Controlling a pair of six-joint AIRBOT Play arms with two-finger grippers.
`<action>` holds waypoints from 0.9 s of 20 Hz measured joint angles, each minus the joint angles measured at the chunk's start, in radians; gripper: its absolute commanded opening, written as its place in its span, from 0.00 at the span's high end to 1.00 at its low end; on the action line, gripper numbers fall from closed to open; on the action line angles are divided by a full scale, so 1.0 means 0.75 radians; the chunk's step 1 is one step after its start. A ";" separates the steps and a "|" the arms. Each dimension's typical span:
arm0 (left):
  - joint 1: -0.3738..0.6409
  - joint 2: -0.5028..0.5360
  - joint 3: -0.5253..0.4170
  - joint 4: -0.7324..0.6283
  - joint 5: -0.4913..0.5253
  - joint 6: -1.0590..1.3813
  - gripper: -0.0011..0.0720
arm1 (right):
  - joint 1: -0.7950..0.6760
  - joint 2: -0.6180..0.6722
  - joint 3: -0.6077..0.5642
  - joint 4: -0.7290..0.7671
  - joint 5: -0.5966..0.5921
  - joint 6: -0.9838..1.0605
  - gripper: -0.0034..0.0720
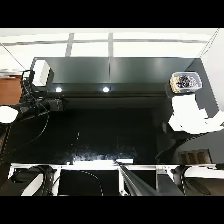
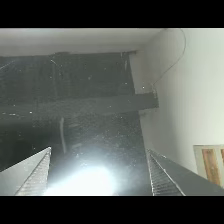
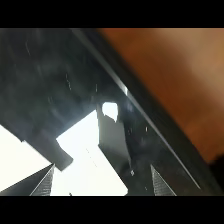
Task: Fold the box and place the chain.
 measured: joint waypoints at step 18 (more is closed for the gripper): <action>0.000 -0.001 0.000 -0.001 -0.004 0.000 0.00 | 0.106 -0.228 0.090 -0.067 0.316 -0.454 0.94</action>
